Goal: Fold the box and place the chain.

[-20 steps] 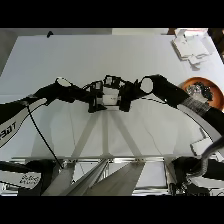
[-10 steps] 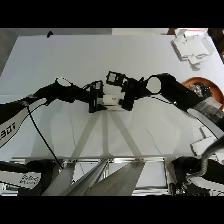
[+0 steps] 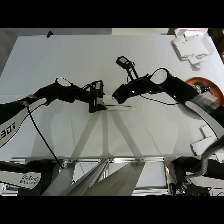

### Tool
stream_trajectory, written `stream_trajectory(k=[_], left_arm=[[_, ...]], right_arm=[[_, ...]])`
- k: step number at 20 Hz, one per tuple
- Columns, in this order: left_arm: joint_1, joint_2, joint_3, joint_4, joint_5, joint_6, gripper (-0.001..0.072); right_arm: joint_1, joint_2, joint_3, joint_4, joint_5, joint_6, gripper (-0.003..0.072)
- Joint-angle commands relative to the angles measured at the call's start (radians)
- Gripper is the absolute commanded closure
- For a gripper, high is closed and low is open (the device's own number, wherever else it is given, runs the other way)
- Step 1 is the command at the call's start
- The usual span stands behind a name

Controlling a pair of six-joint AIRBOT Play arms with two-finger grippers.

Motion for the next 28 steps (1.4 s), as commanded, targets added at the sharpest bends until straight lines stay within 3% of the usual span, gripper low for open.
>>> stream_trajectory(k=[1, 4, 14, 22, 28], left_arm=[[0.000, 0.000, 0.000, 0.000, 0.000, -0.002, 0.0452], [0.000, 0.000, 0.000, 0.000, 0.000, -0.002, 0.0452], [0.000, 0.000, 0.000, 0.000, 0.000, -0.002, 0.0452], [0.000, 0.000, 0.000, 0.000, 0.000, -0.002, 0.0452], [0.000, 0.000, 0.000, 0.000, 0.000, -0.002, 0.0452]], right_arm=[[-0.013, -0.097, 0.000, 0.137, 0.085, 0.004, 0.0678], [-0.013, -0.148, 0.000, 0.115, 0.113, 0.004, 0.0678], [-0.013, -0.144, 0.000, 0.107, 0.123, 0.004, 0.0678], [-0.064, -0.020, 0.000, 0.115, 0.106, -0.007, 0.0678], [-0.184, 0.034, -0.012, 0.114, 0.247, -0.053, 0.0678]])
